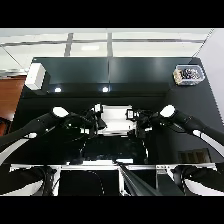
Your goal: Fold the box and place the chain.
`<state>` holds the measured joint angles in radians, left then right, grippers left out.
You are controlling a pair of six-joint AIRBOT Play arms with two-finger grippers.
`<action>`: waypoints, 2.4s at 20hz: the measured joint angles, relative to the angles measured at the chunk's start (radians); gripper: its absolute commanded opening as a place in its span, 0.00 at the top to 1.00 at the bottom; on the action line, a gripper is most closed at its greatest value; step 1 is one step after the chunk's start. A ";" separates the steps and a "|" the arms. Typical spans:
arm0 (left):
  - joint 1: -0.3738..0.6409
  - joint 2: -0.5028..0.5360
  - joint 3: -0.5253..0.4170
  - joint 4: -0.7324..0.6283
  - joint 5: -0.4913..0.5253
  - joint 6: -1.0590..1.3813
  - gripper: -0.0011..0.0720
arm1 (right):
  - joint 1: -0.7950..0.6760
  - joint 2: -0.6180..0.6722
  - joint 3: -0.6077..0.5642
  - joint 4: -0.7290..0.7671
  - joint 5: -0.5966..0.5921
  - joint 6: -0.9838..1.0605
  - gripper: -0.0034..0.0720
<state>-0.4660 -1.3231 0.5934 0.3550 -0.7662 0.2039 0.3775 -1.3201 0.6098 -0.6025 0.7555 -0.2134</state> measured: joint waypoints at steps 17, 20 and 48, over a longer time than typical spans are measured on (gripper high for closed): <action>0.009 0.096 0.010 0.123 -0.004 -0.109 0.95 | 0.000 0.000 0.000 0.001 0.000 0.001 0.36; 0.072 0.222 0.011 0.263 -0.017 -0.312 0.95 | 0.000 0.000 0.000 0.000 0.000 -0.001 0.36; 0.360 -0.089 0.027 0.283 -0.368 -1.306 0.95 | 0.000 0.000 0.000 0.000 0.000 0.000 0.36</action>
<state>-0.1059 -1.4120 0.6201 0.6384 -1.1343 -1.1019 0.3775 -1.3201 0.6098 -0.6025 0.7559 -0.2134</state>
